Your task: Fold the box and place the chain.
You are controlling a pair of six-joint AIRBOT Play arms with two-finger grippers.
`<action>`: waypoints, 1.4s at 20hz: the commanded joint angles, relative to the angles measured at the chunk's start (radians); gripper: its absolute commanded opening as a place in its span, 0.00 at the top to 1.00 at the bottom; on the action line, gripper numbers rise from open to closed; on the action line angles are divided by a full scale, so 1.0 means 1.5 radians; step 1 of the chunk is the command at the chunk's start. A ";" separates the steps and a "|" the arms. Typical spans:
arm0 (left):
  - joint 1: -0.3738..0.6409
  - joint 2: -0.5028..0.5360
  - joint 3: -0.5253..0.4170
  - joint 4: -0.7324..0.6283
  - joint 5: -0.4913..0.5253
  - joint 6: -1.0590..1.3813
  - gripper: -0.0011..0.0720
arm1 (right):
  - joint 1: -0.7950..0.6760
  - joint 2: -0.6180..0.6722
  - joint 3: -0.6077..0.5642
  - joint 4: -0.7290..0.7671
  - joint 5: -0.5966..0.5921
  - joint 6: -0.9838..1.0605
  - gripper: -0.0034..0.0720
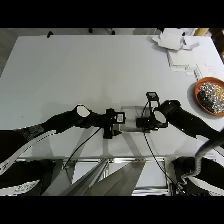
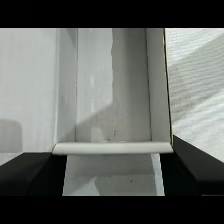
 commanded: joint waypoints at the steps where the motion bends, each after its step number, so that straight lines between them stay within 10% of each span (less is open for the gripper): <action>1: 0.000 0.001 0.000 0.000 0.000 0.000 0.61 | 0.018 -0.001 0.001 -0.008 -0.011 -0.001 0.90; 12: 0.000 0.001 0.000 0.000 0.000 0.000 0.61 | 0.018 0.000 0.001 -0.014 -0.009 -0.006 0.80; 16: 0.000 0.001 0.000 0.000 0.000 0.001 0.61 | 0.018 0.005 0.001 -0.023 -0.012 -0.006 0.92; 19: 0.000 0.001 0.000 0.000 0.000 0.000 0.61 | 0.018 0.014 0.001 -0.027 -0.014 -0.006 0.63; 28: 0.000 0.001 0.000 0.000 0.000 0.000 0.61 | 0.018 0.203 0.026 -0.078 0.105 -0.205 0.57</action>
